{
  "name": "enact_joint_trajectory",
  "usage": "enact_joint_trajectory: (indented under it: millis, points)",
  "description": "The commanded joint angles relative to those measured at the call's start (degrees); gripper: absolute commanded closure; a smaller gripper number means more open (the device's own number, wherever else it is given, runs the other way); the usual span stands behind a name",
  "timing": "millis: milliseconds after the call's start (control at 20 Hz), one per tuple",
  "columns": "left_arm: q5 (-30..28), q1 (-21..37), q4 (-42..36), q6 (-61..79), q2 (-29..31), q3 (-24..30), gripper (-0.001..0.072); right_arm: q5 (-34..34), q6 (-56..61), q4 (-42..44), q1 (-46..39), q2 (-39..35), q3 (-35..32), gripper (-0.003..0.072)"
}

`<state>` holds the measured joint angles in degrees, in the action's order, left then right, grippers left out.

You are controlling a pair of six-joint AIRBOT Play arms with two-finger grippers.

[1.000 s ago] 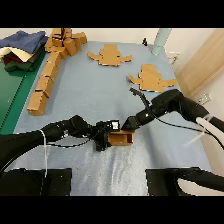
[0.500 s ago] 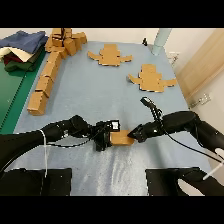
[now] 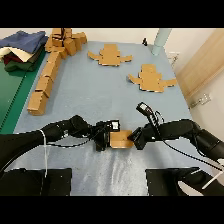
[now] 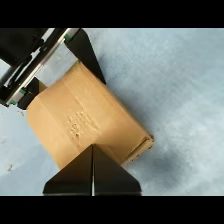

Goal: Fold the box.

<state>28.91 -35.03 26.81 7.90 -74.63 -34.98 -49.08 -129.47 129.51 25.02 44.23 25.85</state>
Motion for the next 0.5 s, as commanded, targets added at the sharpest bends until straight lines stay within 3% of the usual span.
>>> enact_joint_trajectory:
  millis: [0, 150, 450]
  points:
    - [0.0, 0.0, 0.0, 0.0, 0.0, 0.0, 0.036, 6.8, 0.1, -4.2, 3.9, -0.2, -0.1, 0.0684]
    - [0.0, 0.0, 0.0, 0.0, 0.0, 0.0, 0.036, 11.2, -2.2, -7.5, 8.5, -0.2, -0.1, 0.0684]
    - [0.0, 0.0, 0.0, 0.0, 0.0, 0.0, 0.036, 14.7, -0.4, -29.4, 21.8, -0.4, -0.1, 0.0684]
